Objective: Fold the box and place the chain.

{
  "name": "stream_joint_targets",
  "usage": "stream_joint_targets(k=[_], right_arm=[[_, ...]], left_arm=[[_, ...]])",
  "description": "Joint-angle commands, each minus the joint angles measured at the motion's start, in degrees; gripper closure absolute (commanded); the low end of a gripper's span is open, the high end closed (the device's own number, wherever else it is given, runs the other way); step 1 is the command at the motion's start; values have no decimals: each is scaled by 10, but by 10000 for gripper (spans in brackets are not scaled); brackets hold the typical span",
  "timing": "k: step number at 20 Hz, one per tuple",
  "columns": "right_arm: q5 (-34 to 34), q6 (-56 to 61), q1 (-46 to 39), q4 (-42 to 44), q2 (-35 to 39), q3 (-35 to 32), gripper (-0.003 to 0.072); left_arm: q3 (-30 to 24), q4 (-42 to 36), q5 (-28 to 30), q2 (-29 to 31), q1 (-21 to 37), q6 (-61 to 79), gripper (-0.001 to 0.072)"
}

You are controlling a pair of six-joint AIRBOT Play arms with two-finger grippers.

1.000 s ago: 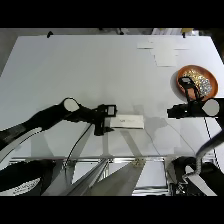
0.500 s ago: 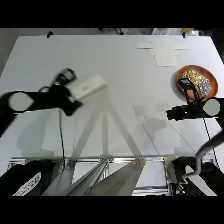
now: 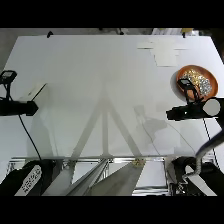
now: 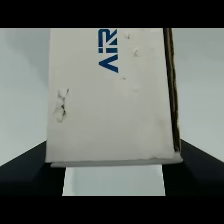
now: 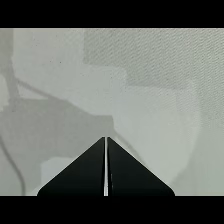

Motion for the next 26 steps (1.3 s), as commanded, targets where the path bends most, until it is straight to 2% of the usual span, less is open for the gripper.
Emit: stream_joint_targets(k=[1, 5, 7, 9, 10, 16, 26], right_arm=[[4, 0, 0, 1, 0, 0, 667], [6, 0, 0, 1, 0, 0, 666], [6, 0, 0, 1, 0, 0, 666], [7, 0, 0, 1, 0, 0, 666], [8, 0, 0, 1, 0, 0, 666], [9, 1, 0, 0, 0, 0, 666], [8, 2, 0, 0, 0, 0, 666]], left_arm=[[-18, 10, -48, -35, 70, -13, 587], [-54, 12, -49, -46, 82, -17, 415], [-54, 14, -52, -46, 82, -17, 397], [-54, 16, -64, -46, 82, -18, 122], [-54, 16, -75, -46, 82, -20, 6], [-54, 14, -126, -31, 80, -61, 12], [-54, 10, -185, 198, 52, -69, 17]])
